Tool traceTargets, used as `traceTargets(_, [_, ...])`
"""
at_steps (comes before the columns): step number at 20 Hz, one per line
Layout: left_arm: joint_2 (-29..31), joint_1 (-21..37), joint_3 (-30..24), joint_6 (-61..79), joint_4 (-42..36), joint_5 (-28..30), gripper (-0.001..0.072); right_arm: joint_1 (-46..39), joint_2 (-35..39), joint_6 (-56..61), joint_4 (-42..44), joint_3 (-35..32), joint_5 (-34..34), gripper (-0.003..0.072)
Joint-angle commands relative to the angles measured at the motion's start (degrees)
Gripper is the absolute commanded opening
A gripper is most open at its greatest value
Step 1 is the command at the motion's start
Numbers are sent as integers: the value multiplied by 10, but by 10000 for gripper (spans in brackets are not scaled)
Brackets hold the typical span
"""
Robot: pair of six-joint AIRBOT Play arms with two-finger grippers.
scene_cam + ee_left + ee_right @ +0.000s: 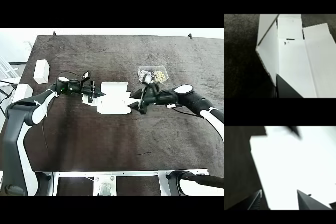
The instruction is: Fold the box and place the chain.
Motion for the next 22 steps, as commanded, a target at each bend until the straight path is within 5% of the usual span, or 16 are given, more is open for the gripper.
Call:
traceTargets(1, [0,0,0,0,0,0,22,54,7,33,-121,-10,-72,550])
traceTargets(9, [0,0,0,0,0,1,22,67,7,35,-130,-68,-148,550])
traceTargets(22, [0,0,0,0,0,1,22,111,-34,30,-74,-56,-298,550])
